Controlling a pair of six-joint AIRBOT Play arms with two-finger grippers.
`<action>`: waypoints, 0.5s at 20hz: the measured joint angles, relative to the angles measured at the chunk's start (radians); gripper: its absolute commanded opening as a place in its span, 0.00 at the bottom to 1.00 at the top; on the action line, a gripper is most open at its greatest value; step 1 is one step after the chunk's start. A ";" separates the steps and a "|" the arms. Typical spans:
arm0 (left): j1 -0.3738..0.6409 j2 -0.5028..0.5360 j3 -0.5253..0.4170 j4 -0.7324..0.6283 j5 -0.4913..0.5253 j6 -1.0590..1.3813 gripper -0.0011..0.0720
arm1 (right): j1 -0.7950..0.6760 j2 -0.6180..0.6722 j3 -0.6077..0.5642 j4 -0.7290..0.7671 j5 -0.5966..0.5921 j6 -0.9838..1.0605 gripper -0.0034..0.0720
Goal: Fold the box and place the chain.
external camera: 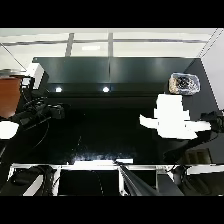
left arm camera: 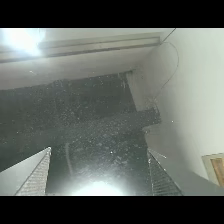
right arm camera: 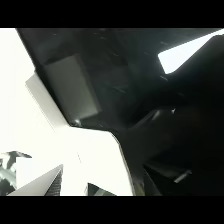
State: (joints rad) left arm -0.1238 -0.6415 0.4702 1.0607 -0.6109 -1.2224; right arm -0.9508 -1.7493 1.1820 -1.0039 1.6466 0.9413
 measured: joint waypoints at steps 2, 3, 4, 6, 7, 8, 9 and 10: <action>0.000 0.000 0.000 0.000 0.000 0.000 0.98 | 0.019 -0.010 0.004 0.005 0.013 -0.003 0.76; 0.000 0.000 0.000 0.000 0.001 0.000 0.98 | 0.030 -0.014 0.005 0.005 0.018 -0.004 0.76; 0.000 0.000 0.000 0.000 0.001 0.000 0.98 | 0.040 -0.016 0.006 0.005 0.022 -0.004 0.76; 0.000 0.000 0.000 0.000 0.001 0.000 0.98 | 0.060 -0.019 0.006 0.005 0.031 -0.005 0.64; 0.000 0.000 0.000 0.000 0.001 0.000 0.98 | 0.069 -0.020 0.007 0.005 0.037 -0.006 0.42; 0.000 0.000 0.000 0.000 0.001 0.000 0.98 | 0.076 -0.020 0.007 0.003 0.042 -0.006 0.36; 0.000 0.000 0.000 0.000 0.001 0.000 0.98 | 0.079 -0.021 0.007 0.003 0.048 -0.007 0.36; 0.000 0.000 0.000 0.001 0.001 0.000 0.98 | 0.084 -0.021 0.007 0.004 0.051 -0.009 0.36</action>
State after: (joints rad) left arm -0.1238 -0.6415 0.4702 1.0615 -0.6102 -1.2224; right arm -0.8673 -1.7702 1.1892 -1.0000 1.6974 0.9321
